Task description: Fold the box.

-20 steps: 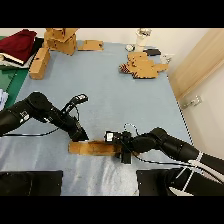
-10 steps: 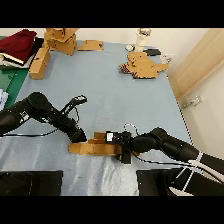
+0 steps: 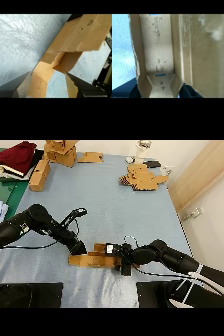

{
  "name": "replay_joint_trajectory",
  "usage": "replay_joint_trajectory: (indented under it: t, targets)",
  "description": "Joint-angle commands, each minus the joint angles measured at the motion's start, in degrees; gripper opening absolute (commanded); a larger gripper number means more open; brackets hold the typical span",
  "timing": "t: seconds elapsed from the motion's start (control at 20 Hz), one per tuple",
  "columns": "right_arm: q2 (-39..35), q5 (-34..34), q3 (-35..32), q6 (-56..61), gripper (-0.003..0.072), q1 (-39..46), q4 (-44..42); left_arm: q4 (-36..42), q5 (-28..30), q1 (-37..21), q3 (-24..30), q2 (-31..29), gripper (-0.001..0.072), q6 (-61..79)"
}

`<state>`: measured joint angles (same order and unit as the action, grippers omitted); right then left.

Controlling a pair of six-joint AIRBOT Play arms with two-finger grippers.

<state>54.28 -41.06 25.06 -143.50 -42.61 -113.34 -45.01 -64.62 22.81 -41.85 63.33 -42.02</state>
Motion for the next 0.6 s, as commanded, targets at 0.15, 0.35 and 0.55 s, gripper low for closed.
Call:
replay_joint_trajectory:
  t: [0.15, 0.35, 0.55]
  targets:
    - [0.0, 0.0, 0.0, 0.0, 0.0597, 0.0, 0.0, 0.0, -0.2, 0.0, -0.1, 0.0, 0.0678, -0.2]
    - [0.0, 0.0, 0.0, 0.0, 0.0597, 0.0, 0.0, 0.0, -4.6, 0.0, -0.1, 0.0, 0.0025, -4.0]
    - [0.0, 0.0, 0.0, -2.6, 0.0597, -0.1, -0.1, 0.0, -7.4, 0.0, -0.1, -0.2, 0.0013, -6.1]
